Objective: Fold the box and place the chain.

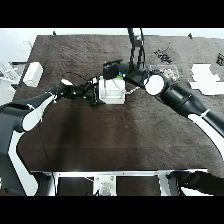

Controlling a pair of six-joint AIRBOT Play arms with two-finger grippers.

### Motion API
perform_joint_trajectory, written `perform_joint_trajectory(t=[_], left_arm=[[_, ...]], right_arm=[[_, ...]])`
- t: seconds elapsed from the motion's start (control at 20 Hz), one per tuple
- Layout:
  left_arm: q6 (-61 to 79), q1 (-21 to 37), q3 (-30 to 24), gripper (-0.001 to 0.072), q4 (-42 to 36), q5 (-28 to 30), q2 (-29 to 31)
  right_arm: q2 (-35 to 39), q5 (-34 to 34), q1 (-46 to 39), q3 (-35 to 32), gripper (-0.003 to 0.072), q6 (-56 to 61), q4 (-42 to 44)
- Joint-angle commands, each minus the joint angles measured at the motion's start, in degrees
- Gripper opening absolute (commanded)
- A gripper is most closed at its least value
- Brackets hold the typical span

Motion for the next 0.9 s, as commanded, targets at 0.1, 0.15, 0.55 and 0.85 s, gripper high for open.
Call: perform_joint_trajectory(t=[0.1,0.15,0.55,0.85], left_arm=[[0.00,-0.02,0.02,0.0334,0.02,0.02,0.02],[0.00,-0.02,0.02,0.0334,0.02,0.02,0.02],[0.00,-0.02,0.02,0.0334,0.02,0.02,0.02],[0.00,-0.02,0.02,0.0334,0.00,0.02,0.02]], right_arm=[[-4.79,-10.12,-0.81,-10.21,0.0012,4.96,0.00],[-7.10,-10.19,-1.22,-11.21,0.0013,5.53,0.00],[-5.57,-10.32,-6.03,-10.73,0.0561,5.14,0.79],[-3.98,-4.31,-22.40,-11.04,0.0561,7.26,1.11]])
